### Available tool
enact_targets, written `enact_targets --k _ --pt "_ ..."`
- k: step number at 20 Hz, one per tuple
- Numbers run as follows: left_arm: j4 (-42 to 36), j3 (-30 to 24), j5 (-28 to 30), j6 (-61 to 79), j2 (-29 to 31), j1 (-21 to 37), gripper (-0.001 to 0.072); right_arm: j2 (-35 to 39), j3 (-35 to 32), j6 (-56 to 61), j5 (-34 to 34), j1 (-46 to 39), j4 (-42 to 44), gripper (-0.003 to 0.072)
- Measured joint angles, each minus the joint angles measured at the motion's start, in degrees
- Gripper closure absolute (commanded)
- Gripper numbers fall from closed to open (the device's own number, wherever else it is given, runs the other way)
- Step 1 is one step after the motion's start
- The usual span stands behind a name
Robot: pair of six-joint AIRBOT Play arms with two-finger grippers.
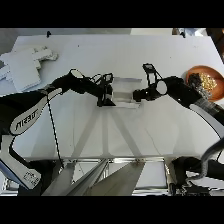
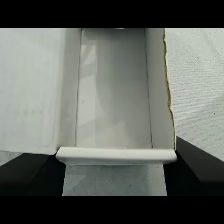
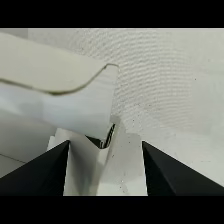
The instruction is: Fold the box and place the chain.
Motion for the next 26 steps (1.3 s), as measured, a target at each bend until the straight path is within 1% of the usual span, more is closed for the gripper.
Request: enact_targets --k 2,5,8,11,13,17,18,19,20,24,25,26 --pt "0.00 0.00 0.00 0.00 0.00 0.00 0.0143 -1.68 2.16 3.23 1.79 1.25 -1.40 0.0233" --pt "0.00 0.00 0.00 0.00 0.00 0.00 0.0143 -4.07 4.55 9.01 4.42 2.25 -2.49 0.0294" --pt "0.00 0.00 0.00 0.00 0.00 0.00 0.0143 -5.42 5.64 13.53 6.34 2.69 -3.21 0.0305" --pt "-0.02 0.00 0.00 0.02 0.00 0.00 0.0143 -6.25 6.05 16.28 7.41 2.82 -4.85 0.0376" --pt "-0.02 0.00 0.00 0.00 0.00 0.00 0.0143 -6.62 6.21 17.35 7.91 2.86 -5.86 0.0446" --pt "-0.09 0.00 0.07 0.00 0.00 0.00 0.0143 -6.93 6.29 18.93 7.67 2.89 -7.10 0.0464" --pt "-0.07 0.00 0.07 0.00 0.00 0.00 0.0143 -6.95 6.29 19.02 7.39 2.89 -7.30 0.0540" --pt "-0.11 0.00 0.04 0.00 0.00 0.00 0.0143 -6.97 6.32 19.06 7.10 2.89 -7.34 0.0664" --pt "-0.15 0.00 0.02 -0.04 0.00 -0.02 0.0143 -6.97 6.32 18.97 6.97 2.93 -7.50 0.0679" --pt "-0.37 0.02 -0.02 -0.04 0.00 -0.02 0.0143 -7.02 6.32 17.88 6.71 2.89 -7.67 0.0678" --pt "-0.28 0.02 -0.04 -0.04 0.00 -0.02 0.0143 -7.02 6.29 17.68 6.64 2.91 -7.69 0.0638" --pt "-0.13 0.02 0.00 -0.02 0.00 -0.02 0.0143 -7.02 6.29 17.49 6.56 2.89 -7.69 0.0452"
